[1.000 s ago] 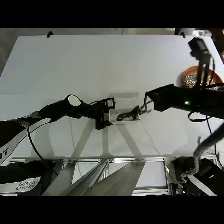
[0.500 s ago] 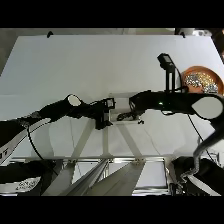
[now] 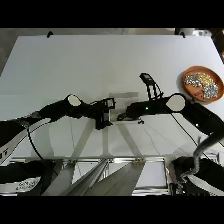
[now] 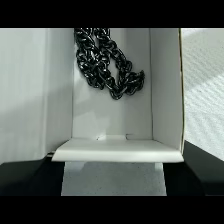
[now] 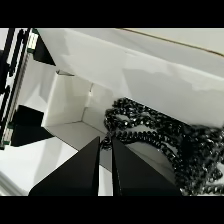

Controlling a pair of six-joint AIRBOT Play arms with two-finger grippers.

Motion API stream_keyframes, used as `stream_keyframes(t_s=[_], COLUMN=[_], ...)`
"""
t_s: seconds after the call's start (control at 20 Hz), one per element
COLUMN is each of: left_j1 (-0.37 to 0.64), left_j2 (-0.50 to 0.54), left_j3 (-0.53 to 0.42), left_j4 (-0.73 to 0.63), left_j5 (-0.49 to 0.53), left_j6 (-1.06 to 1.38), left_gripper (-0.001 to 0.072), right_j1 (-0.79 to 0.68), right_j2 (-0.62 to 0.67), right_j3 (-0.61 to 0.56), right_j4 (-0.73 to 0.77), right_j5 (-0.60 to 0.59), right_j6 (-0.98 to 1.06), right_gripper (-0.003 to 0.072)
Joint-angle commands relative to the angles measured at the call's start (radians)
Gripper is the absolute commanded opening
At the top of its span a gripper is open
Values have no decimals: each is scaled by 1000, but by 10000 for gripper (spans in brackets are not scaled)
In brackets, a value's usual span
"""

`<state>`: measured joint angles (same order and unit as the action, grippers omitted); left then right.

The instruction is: Fold the box and place the chain.

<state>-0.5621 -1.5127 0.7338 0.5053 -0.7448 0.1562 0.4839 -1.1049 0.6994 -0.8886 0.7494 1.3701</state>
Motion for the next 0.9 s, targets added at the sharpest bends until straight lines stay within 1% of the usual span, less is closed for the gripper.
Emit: stream_keyframes(t_s=[0.0,0.05,0.1,0.15,0.25,0.3,0.45,0.5,0.55,0.65,0.7,0.75,0.8,0.85], left_j1=[0,0,0,0,0,0,0,0,0,0,0,0,0,0], left_j2=[1,1,1,1,1,1,1,1,1,1,1,1,1,1], left_j3=[0,0,0,0,0,0,0,0,0,0,0,0,0,0], left_j4=[0,0,0,0,0,0,0,0,0,0,0,0,0,0], left_j5=[0,0,1,0,0,0,0,0,0,0,0,0,0,0], left_j6=[0,0,0,0,0,0,0,0,0,0,0,0,0,0], left_gripper=[10,10,10,10,10,10,10,10,10,10,10,10,10,10], right_j1=[-2,-14,-40,-76,-174,-232,-407,-462,-523,-615,-641,-644,-639,-629], right_j2=[-15,-15,-15,-14,11,47,193,230,250,233,203,160,112,64], right_j3=[-5,-5,-5,-4,-4,-4,-4,-5,-5,-6,-6,-6,-6,-6], right_j4=[43,52,64,79,123,157,254,251,235,169,124,78,50,23], right_j5=[-5,2,11,31,122,171,236,251,262,254,253,256,262,261], right_j6=[-110,-119,-119,-119,-167,-256,-666,-794,-897,-1002,-1050,-1112,-1186,-1258], right_gripper=[143,273,430,470,466,466,461,448,400,396,399,422,475,557])
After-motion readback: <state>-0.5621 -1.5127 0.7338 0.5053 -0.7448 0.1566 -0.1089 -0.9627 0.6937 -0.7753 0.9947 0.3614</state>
